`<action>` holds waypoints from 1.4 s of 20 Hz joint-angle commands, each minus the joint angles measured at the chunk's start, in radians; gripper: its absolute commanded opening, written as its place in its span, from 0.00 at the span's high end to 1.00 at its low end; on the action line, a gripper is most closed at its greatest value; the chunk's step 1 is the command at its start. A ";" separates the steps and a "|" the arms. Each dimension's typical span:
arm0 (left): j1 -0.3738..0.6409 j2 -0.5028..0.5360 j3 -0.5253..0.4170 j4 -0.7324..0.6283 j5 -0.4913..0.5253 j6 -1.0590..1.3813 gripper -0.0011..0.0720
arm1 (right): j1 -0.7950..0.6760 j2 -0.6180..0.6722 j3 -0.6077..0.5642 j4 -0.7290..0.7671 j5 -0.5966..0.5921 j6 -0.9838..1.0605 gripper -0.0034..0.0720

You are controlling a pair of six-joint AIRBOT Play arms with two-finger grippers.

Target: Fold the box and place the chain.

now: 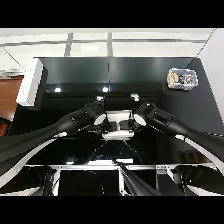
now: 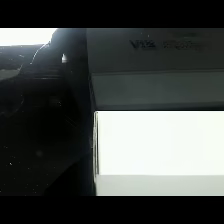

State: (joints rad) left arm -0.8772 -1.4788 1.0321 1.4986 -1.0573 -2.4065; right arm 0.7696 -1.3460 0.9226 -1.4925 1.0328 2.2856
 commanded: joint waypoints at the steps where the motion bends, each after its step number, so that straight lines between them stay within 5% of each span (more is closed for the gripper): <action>1: 0.000 0.000 0.000 0.003 -0.001 0.002 0.95 | -0.001 0.002 0.001 -0.003 0.000 -0.003 0.56; 3: 0.000 0.000 0.000 0.003 -0.002 0.002 0.95 | -0.001 0.011 0.001 -0.013 0.017 -0.038 0.44; 9: 0.000 0.000 0.000 0.005 -0.002 0.002 0.95 | -0.016 0.288 0.001 -0.165 0.062 -0.199 0.44; 12: 0.000 0.000 0.000 0.008 -0.002 0.002 0.95 | -0.065 0.513 0.001 -0.465 0.062 -0.203 0.44; 15: 0.001 0.000 0.000 0.008 -0.003 0.002 0.95 | -0.233 0.578 -0.010 -0.740 0.061 -0.202 0.37; 16: 0.001 0.000 0.000 0.008 -0.005 0.002 0.95 | -0.323 0.568 -0.023 -0.743 0.032 -0.208 0.00; 20: 0.001 0.000 0.000 0.012 -0.014 0.002 0.95 | -0.737 0.429 -0.082 -0.509 -0.174 -0.238 0.00; 23: 0.001 0.000 0.000 0.011 -0.014 0.002 0.95 | -0.909 0.254 -0.040 -0.283 -0.312 -0.330 0.00; 28: 0.001 0.000 -0.001 0.010 -0.026 0.002 0.95 | -0.953 -0.148 0.375 -0.165 -0.163 -0.365 0.00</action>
State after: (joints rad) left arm -0.8772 -1.4788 1.0321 1.5097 -1.0771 -2.4046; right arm -0.1349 -1.2888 1.0897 -1.7573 0.8078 1.9499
